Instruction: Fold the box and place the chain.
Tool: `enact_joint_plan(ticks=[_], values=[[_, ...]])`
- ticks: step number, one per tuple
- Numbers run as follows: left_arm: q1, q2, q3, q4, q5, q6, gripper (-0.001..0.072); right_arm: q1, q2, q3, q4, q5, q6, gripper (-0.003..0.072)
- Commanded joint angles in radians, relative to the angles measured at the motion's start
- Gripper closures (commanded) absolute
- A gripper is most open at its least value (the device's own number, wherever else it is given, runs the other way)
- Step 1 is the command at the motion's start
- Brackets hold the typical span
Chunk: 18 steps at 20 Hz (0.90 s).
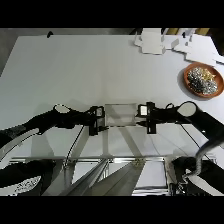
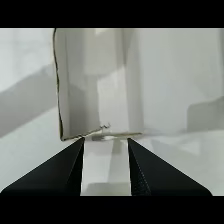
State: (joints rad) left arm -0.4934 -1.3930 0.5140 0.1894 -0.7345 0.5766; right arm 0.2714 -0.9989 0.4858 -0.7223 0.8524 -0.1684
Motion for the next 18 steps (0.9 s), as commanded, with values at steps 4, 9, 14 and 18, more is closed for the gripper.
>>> enact_joint_plan(ticks=[4, 9, 14, 18], values=[[0.0, 0.0, 0.001, 0.002, -0.002, 0.001, 0.0438, -0.189, 0.11, -0.002, -0.009, 0.095, 0.337, 0.0672], [0.0, 0.0, 0.001, 0.002, -0.002, 0.001, 0.0438, -0.349, 0.048, -0.002, -0.021, -0.013, 0.922, 0.0673], [0.0, 0.0, 0.001, 0.002, -0.003, 0.001, 0.0438, -0.324, -0.023, -0.016, -0.186, 0.129, 1.215, 0.0673], [0.0, 0.0, 0.001, 0.002, -0.002, 0.001, 0.0438, -0.222, -0.034, -0.048, -0.168, 0.066, 1.314, 0.0673]])
